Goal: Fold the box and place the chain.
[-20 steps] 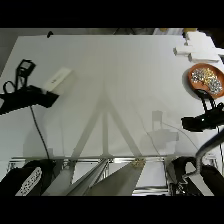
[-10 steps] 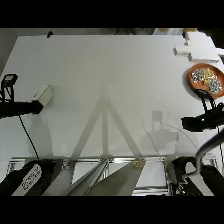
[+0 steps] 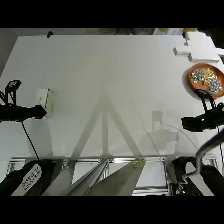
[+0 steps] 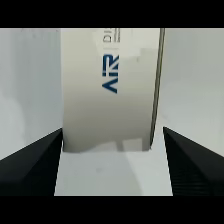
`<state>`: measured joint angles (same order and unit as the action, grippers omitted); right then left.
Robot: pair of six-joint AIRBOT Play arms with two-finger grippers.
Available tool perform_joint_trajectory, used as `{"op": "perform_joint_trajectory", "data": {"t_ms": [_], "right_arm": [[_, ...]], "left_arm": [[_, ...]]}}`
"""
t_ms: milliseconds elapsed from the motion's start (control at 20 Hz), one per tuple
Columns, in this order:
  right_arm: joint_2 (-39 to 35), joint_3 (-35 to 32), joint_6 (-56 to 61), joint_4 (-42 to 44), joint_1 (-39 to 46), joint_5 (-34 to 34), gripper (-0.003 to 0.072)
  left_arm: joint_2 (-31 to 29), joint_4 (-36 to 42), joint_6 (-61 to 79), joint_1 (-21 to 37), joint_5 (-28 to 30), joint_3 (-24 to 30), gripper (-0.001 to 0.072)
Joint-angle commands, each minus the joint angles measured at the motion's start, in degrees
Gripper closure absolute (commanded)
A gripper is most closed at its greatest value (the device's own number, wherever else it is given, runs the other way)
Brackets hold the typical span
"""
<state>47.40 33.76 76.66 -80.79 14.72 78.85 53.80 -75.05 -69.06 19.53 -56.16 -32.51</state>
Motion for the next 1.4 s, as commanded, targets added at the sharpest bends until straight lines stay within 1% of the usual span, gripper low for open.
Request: {"op": "perform_joint_trajectory", "data": {"t_ms": [0, 300, 500, 650, 1350], "right_arm": [[0.0, 0.0, 0.0, 0.0, 0.0, 0.0, 0.0671], [0.0, 0.0, 0.0, 0.0, 0.0, 0.0, 0.0671], [0.0, 0.0, 0.0, 0.0, 0.0, 0.0, 0.0671], [0.0, 0.0, 0.0, 0.0, 0.0, 0.0, 0.0671], [0.0, 0.0, 0.0, 0.0, 0.0, 0.0, 0.0671]], "left_arm": [[-3.7, 0.0, -1.1, 0.0, -4.9, 0.0, 0.002], [-15.8, 1.1, -1.1, 0.0, -12.4, 0.0, 0.002], [-20.5, 1.0, -1.1, 0.0, -16.6, 0.0, 0.002], [-21.1, 1.1, -1.1, 0.0, -17.8, 0.0, 0.002], [-21.1, 1.1, -1.1, 0.0, -16.5, 0.0, 0.002]]}}
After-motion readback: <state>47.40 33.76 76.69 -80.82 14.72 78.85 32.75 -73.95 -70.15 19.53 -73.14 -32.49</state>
